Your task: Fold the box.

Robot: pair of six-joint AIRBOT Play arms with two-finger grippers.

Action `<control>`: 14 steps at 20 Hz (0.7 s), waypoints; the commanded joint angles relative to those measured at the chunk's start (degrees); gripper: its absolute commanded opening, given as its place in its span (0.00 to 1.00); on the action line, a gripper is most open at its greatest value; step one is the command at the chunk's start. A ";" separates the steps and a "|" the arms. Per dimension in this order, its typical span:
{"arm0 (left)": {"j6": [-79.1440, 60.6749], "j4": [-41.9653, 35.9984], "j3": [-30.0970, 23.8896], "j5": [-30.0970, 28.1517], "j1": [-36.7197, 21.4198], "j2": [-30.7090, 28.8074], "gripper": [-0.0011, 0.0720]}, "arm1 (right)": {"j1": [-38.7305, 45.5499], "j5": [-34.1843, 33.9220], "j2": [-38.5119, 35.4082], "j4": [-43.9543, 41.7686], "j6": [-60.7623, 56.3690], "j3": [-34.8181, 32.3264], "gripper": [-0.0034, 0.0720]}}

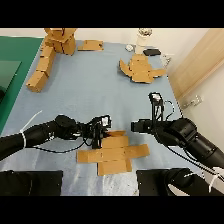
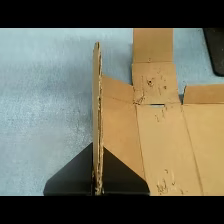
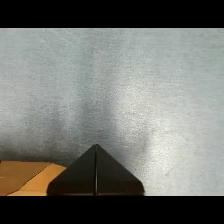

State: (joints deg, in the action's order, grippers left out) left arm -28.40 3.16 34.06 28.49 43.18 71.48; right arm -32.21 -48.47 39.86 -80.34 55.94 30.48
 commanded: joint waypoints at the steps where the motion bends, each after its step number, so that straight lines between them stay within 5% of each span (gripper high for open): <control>1: 2.56 3.80 0.04 0.02 0.02 0.24 0.04 | -0.07 0.00 -0.04 -0.04 0.00 -0.02 0.05; 2: 4.07 5.46 0.04 0.07 0.02 0.24 0.04 | -0.07 -0.02 -0.04 -0.04 0.00 -0.02 0.05; 4: 6.88 8.39 0.04 0.44 0.02 0.24 0.38 | -0.07 0.00 -0.04 -0.04 0.00 -0.02 0.05; 6: 7.30 9.09 0.04 0.46 0.00 0.24 0.26 | -0.07 0.00 -0.04 -0.04 0.00 -0.02 0.05; 10: 8.52 11.08 0.04 0.44 0.00 0.24 0.25 | -0.07 0.00 -0.04 -0.04 0.00 -0.02 0.05; 12: 8.52 11.28 0.04 0.39 0.00 0.24 0.03 | -0.07 0.00 -0.04 -0.04 0.00 -0.02 0.05; 14: 8.52 11.28 0.04 0.37 0.00 0.22 0.03 | -0.07 -0.02 -0.04 -0.07 0.00 -0.02 0.05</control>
State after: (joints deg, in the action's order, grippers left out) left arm -20.34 13.56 34.04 28.95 43.18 71.70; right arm -32.21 -48.49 39.86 -80.36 55.94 30.48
